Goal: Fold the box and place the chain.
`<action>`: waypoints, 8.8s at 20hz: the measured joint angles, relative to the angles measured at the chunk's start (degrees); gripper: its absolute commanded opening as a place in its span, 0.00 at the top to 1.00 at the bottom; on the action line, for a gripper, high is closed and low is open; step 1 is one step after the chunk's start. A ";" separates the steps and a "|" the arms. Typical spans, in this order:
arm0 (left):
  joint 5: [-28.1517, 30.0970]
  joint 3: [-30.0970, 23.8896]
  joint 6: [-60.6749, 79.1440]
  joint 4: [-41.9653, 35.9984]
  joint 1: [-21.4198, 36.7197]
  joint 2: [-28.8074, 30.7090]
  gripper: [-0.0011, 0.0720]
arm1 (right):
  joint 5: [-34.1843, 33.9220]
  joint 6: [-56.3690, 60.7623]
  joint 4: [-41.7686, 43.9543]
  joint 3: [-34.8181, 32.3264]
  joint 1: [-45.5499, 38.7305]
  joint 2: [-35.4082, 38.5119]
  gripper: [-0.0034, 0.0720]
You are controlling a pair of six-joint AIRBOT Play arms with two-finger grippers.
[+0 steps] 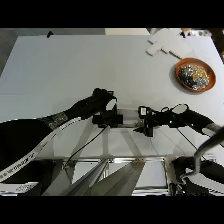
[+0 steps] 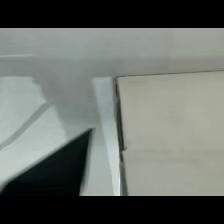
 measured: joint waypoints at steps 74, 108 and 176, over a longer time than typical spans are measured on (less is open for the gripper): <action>26.18 -32.52 160.26 -60.57 17.55 9.49 0.97 | 0.02 0.15 0.02 0.00 0.00 0.00 0.64; 26.29 -32.50 160.21 -60.59 17.49 9.46 0.97 | 8.15 31.08 -16.55 -0.07 0.22 26.27 0.94; 26.25 -32.50 160.23 -60.54 17.49 9.46 0.97 | -0.33 13.46 -14.23 2.21 4.94 13.20 0.49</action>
